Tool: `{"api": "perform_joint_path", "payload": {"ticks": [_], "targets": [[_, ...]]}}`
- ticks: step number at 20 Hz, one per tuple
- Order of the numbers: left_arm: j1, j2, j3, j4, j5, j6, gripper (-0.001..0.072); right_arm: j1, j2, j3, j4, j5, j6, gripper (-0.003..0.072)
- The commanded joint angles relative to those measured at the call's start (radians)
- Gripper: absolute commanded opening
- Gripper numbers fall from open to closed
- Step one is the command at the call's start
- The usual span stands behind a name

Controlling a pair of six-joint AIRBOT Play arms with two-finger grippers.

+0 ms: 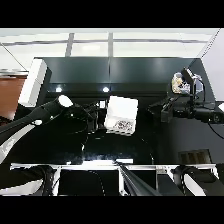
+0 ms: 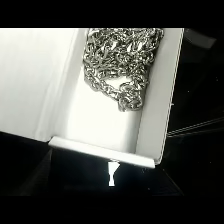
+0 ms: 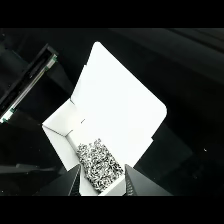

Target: Fold the box and place the chain.

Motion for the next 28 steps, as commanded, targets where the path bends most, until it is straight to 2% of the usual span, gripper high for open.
{"api": "perform_joint_path", "payload": {"ticks": [1, 8, 10, 11, 12, 14, 16, 18, 20, 21, 22, 23, 25, 28], "targets": [[-0.011, -0.001, 0.007, -0.004, -0.018, 0.021, 0.0712, 0.0, 0.0, 0.0, 0.0, 0.0, 0.0, 0.0334], [-0.048, -0.001, 0.006, -0.002, -0.016, 0.024, 0.0701, 0.0, 0.0, 0.0, 0.0, 0.0, 0.0, 0.0334], [-0.046, -0.001, 0.006, 0.007, -0.015, 0.023, 0.0655, 0.0, 0.0, 0.0, 0.0, -0.002, 0.0, 0.0335], [-0.046, -0.001, 0.006, 0.008, -0.015, 0.023, 0.0576, 0.0, -0.001, 0.0, -0.001, -0.01, 0.01, 0.0334], [-0.047, -0.001, 0.006, 0.008, -0.015, 0.023, 0.0546, 0.001, -0.005, 0.0, -0.009, -0.044, 0.085, 0.0335], [-0.047, -0.001, 0.006, 0.008, -0.014, 0.023, 0.0539, 0.025, -0.021, 0.0, -0.071, -0.15, 0.238, 0.0336], [-0.047, -0.001, 0.006, 0.008, -0.011, 0.023, 0.0534, 0.075, -0.052, 0.002, -0.089, -0.266, 0.248, 0.0336], [-0.047, -0.001, 0.006, 0.008, -0.011, 0.023, 0.0534, 0.12, -0.122, 0.023, -0.097, -0.365, 0.306, 0.0336], [-0.047, -0.001, 0.006, 0.008, -0.011, 0.023, 0.0534, 0.143, -0.241, 0.09, -0.097, -0.404, 0.319, 0.0337], [-0.047, -0.001, 0.006, 0.008, -0.011, 0.023, 0.0534, 0.146, -0.307, 0.141, -0.097, -0.399, 0.319, 0.036], [-0.047, -0.001, 0.006, 0.008, -0.011, 0.023, 0.0533, 0.148, -0.378, 0.202, -0.097, -0.381, 0.319, 0.0535], [-0.047, -0.001, 0.006, 0.008, -0.011, 0.023, 0.0534, 0.148, -0.442, 0.258, -0.106, -0.35, 0.317, 0.0673], [-0.047, -0.001, 0.006, 0.008, -0.01, 0.023, 0.0534, 0.149, -0.557, 0.354, -0.182, -0.307, 0.315, 0.0673], [-0.047, -0.001, 0.006, 0.008, -0.01, 0.023, 0.0534, 0.149, -0.633, 0.381, -0.247, -0.277, 0.293, 0.067]]}}
